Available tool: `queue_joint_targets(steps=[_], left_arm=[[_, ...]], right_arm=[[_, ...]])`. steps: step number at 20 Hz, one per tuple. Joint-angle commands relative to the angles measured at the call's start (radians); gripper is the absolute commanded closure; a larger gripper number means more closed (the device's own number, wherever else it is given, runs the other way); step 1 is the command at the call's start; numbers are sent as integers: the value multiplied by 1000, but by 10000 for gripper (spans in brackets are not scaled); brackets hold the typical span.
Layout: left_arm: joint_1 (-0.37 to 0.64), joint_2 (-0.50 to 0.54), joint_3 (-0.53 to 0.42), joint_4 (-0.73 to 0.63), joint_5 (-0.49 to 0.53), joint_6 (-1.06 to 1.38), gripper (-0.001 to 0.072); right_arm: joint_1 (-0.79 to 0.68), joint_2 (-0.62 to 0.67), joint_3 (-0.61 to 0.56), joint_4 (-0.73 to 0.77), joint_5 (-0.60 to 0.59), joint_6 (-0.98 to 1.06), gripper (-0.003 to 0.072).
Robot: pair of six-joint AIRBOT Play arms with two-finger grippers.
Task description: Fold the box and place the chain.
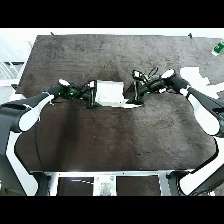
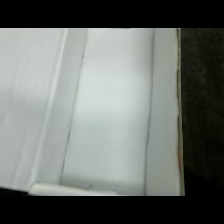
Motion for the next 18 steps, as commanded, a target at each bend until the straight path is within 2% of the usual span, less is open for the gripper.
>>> queue_joint_targets(steps=[1,5,8,9,10,14,17,18], left_arm=[[0,0,-1,9,1,-24,530],[0,0,-1,32,15,-85,531],[0,-2,-3,32,52,-125,530],[0,-2,-3,32,51,-125,531],[0,-2,-3,33,49,-126,530],[0,-2,-3,46,33,-125,531],[0,-2,-3,46,23,-124,531],[0,-2,-3,47,23,-124,531]], right_arm=[[-13,65,1,10,10,52,-34],[-12,85,1,150,55,68,-34],[14,85,-5,162,55,68,155],[27,85,-5,162,55,68,270],[39,84,-5,163,53,67,348],[83,69,-5,170,-19,68,502],[102,49,-5,195,-97,85,672],[104,40,-5,195,-153,134,673]])
